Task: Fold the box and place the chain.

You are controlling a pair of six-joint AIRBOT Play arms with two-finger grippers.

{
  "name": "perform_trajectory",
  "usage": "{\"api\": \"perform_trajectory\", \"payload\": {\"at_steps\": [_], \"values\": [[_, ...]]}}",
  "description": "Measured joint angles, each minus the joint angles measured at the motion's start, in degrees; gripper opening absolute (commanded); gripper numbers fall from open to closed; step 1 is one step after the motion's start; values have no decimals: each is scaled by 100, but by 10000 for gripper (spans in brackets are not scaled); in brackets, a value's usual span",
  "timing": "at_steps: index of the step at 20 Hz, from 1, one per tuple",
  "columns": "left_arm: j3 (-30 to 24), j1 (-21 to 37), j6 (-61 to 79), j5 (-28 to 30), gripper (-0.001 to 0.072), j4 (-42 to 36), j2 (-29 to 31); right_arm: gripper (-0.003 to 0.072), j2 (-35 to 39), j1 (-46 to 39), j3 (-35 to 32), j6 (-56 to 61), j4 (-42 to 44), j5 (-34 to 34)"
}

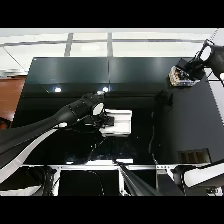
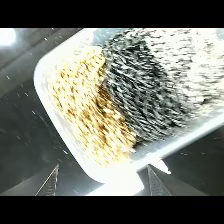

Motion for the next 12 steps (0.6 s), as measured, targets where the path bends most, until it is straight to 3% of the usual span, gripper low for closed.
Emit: {"api": "perform_trajectory", "payload": {"at_steps": [3, 12], "values": [[0, 0, 2, 2, 30, 0, 0, 532, -352, -179, 289, 442, 317, 26], [0, 0, 2, 46, 30, 0, 0, 532, -817, -529, 496, 999, 1309, -459]]}}
